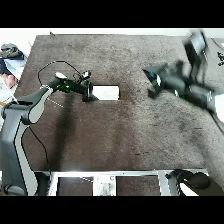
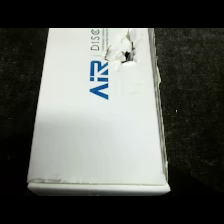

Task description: Fold the box and place the chain.

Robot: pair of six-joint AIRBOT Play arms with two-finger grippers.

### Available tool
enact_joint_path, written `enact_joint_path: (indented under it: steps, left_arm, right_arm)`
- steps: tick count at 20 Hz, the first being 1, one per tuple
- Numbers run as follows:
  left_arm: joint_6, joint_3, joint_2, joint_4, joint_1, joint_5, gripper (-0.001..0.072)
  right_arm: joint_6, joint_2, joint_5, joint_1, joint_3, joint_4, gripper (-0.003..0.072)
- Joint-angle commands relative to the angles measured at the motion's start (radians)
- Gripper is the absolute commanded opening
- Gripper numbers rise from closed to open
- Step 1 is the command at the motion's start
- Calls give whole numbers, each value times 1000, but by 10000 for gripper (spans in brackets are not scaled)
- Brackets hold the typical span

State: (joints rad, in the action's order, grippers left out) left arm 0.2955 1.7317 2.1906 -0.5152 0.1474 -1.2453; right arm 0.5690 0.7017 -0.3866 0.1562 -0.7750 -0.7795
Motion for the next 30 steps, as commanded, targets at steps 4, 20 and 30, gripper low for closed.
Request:
enact_joint_path:
  steps: [4,20,30]
  left_arm:
    - [0,1,-1,0,-1,0,344]
    - [-203,64,-268,24,-97,222,10]
    - [-684,7,-372,-77,-526,628,10]
  right_arm:
    - [20,-525,414,0,588,-17,-7]
    - [19,-587,618,0,613,-18,-7]
    - [19,-587,933,0,613,-18,-7]
